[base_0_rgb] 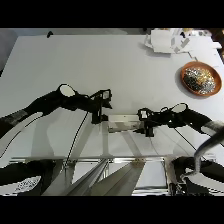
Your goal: Fold the box and place the chain.
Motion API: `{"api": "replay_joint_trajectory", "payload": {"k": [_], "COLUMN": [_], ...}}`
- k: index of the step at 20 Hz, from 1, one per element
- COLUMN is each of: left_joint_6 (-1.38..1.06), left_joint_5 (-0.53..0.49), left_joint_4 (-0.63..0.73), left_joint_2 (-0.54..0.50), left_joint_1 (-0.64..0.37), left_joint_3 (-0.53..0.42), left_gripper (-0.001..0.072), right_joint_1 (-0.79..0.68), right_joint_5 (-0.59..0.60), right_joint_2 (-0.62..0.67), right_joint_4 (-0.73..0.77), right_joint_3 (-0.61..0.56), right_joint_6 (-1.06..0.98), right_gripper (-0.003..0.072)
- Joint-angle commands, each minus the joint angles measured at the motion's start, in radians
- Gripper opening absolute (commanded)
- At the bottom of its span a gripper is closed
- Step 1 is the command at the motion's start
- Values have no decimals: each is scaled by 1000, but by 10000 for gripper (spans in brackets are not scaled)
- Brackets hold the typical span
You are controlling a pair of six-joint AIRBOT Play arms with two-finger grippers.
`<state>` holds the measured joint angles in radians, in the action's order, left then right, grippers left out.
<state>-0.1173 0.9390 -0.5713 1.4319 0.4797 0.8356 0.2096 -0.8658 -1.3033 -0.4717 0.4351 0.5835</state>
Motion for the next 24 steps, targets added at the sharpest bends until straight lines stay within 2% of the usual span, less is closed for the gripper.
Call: {"api": "replay_joint_trajectory", "payload": {"k": [1, 3, 5, 6, 7, 8, 11, 14, 19, 22, 24], "left_joint_6": [213, 276, 283, 284, 284, 284, 359, 497, 621, 690, 723], "left_joint_5": [30, 66, 105, 119, 137, 161, 232, 234, -3, -87, -230], "left_joint_4": [-197, -256, -261, -260, -260, -260, -252, -252, -249, -245, -245], "left_joint_2": [-72, -117, -173, -206, -241, -272, -349, -366, -322, -255, -208], "left_joint_1": [-30, -38, -39, -38, -37, -37, -21, 71, 297, 384, 422], "left_joint_3": [1, 1, 1, 1, 1, 1, 0, 0, 0, 0, 0], "left_gripper": [569, 539, 423, 312, 138, 3, 1, 1, 2, 2, 2], "right_joint_1": [-1, -1, -1, -1, -1, -1, -1, -1, -1, -1, -1], "right_joint_5": [1, 1, 1, 1, 1, 1, 1, 1, 1, 1, 1], "right_joint_2": [0, 0, 0, 1, 0, 0, 0, 0, 0, 0, 0], "right_joint_4": [0, 0, 0, 0, 0, 0, 0, 0, 0, 0, 0], "right_joint_3": [0, 0, 0, 0, 0, 0, 0, 0, 0, 0, 0], "right_joint_6": [1, 1, 1, 1, 1, 1, 1, 1, 1, 1, 1], "right_gripper": [338, 338, 338, 338, 338, 338, 338, 338, 338, 338, 338]}}
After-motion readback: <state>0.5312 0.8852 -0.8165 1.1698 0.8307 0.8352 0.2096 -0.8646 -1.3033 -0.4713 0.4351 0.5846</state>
